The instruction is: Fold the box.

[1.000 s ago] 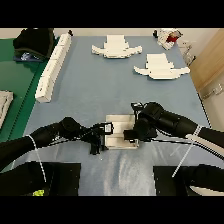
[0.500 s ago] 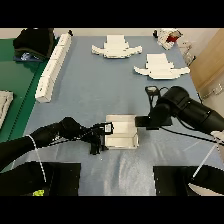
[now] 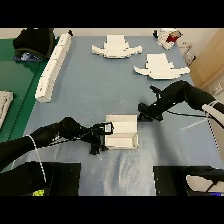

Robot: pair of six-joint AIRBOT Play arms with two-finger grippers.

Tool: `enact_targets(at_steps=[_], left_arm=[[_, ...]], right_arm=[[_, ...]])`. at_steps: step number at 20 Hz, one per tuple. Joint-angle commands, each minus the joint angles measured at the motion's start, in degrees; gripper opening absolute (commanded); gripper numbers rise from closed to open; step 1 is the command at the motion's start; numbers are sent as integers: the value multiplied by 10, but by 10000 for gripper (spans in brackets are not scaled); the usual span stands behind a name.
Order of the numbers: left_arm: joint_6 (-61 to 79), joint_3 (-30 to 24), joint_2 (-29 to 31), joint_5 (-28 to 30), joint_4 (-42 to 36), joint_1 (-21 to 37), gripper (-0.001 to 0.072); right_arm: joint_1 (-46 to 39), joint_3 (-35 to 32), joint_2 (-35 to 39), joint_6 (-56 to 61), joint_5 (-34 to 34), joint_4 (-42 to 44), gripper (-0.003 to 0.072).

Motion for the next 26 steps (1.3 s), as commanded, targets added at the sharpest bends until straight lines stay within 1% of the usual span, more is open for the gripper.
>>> enact_targets(at_steps=[1,3,4,8,11,12,14,16,19,23,26], left_arm=[[0,0,0,0,0,0,511],[0,0,0,0,0,0,511],[0,0,0,0,0,0,511],[0,0,0,0,0,0,511],[0,0,0,0,0,0,511],[0,0,0,0,0,0,511],[0,0,0,0,0,0,511],[0,0,0,0,0,0,511],[0,0,0,0,0,0,511],[0,0,0,0,0,0,511],[0,0,0,0,0,0,510]], right_arm=[[-40,5,-84,-229,-114,223,2],[-29,15,-110,-290,-200,248,2],[-22,16,-112,-304,-220,247,2],[-4,16,-111,-334,-228,233,2],[20,16,-87,-374,-214,206,2],[33,16,-71,-381,-188,190,3],[66,14,-31,-385,-112,146,2],[109,-6,21,-411,-35,130,2],[168,-67,104,-435,80,127,2],[236,-164,214,-476,204,119,3],[281,-228,280,-484,301,77,3]])
